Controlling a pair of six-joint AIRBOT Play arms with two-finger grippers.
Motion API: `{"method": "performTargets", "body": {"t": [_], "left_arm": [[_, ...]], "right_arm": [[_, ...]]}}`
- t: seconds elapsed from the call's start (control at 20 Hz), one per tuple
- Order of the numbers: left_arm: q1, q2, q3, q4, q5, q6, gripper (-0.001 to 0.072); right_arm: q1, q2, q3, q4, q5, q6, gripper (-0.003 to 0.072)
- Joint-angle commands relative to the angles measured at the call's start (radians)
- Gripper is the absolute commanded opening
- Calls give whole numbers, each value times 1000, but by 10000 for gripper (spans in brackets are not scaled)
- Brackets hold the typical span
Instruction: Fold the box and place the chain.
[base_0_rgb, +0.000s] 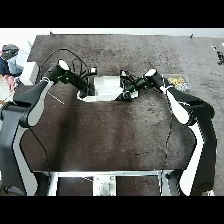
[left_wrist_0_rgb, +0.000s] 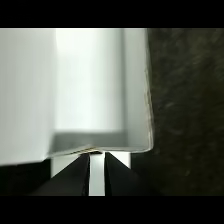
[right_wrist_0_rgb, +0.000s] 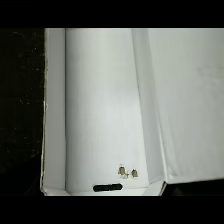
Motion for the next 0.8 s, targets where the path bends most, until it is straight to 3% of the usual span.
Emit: {"method": "performTargets", "body": {"t": [0.0, 0.25, 0.3, 0.35, 0.4, 0.5, 0.55, 0.6, 0.65, 0.75], "left_arm": [[0, -24, 0, -87, -5, 18, 105], [0, -34, 0, -113, 12, 23, 106], [0, -34, 0, -121, 10, 23, 158], [0, -34, 0, -130, 11, 23, 285], [0, -34, 0, -131, 13, 23, 326], [0, -34, 0, -130, 13, 23, 328], [0, -34, 0, -130, 13, 23, 440], [0, -34, 0, -131, 20, 22, 639], [0, -34, 0, -131, 26, 14, 681], [0, -34, 0, -131, 32, 15, 682]], "right_arm": [[0, 0, 0, 0, 1, 0, 451], [0, 0, 0, 0, 0, 0, 451], [0, 0, 0, 0, 0, 0, 451], [0, 0, 0, 0, 0, 0, 451], [0, 0, 0, 0, 0, 0, 451], [0, 0, 0, 0, 0, 0, 451], [0, 0, 0, 0, 0, 0, 450], [0, 0, 0, 0, 0, 0, 451], [0, 0, 0, 0, 0, 0, 451], [0, 0, 0, 0, 0, 0, 451]]}}
